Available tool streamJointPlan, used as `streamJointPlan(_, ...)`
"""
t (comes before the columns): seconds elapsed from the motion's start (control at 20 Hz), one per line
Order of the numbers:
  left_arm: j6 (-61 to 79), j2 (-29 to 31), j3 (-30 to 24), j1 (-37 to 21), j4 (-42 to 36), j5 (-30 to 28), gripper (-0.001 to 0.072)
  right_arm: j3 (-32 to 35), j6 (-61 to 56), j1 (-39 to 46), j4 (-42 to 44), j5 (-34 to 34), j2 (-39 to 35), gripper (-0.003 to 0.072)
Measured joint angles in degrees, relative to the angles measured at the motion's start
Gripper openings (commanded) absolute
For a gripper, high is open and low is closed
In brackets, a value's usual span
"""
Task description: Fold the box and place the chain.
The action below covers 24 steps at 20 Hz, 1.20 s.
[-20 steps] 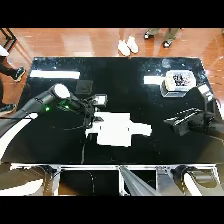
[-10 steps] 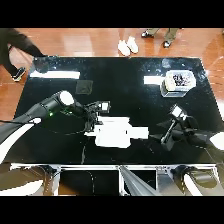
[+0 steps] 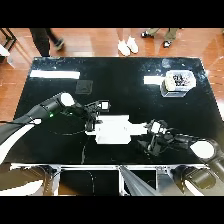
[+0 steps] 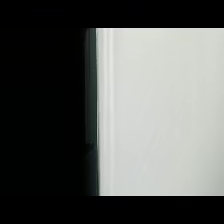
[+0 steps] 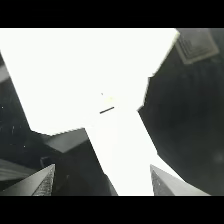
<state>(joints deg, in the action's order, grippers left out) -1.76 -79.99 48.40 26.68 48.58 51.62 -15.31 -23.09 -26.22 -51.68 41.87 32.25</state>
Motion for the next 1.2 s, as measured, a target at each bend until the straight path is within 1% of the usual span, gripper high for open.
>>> streamJointPlan(0.3, -0.15, 0.00, 0.00, -0.04, 0.02, -0.09, 0.0015, 0.09, 0.24, -7.06, -5.92, -7.34, 8.20, 0.0695)
streamJointPlan(0.5, -0.15, 0.00, 0.00, -0.04, 0.02, -0.15, 0.0015, 0.09, 0.39, -10.51, -7.58, -11.72, 11.87, 0.0695)
streamJointPlan(0.8, -0.17, 0.00, 0.00, -0.04, 0.02, -0.17, 0.0015, -0.35, 0.87, -14.14, -5.05, -17.11, 15.39, 0.0695)
streamJointPlan(1.2, -0.17, 0.00, 0.00, -0.07, 0.02, -0.17, 0.0016, -0.55, 2.29, -16.72, -2.16, -20.44, 16.44, 0.0695)
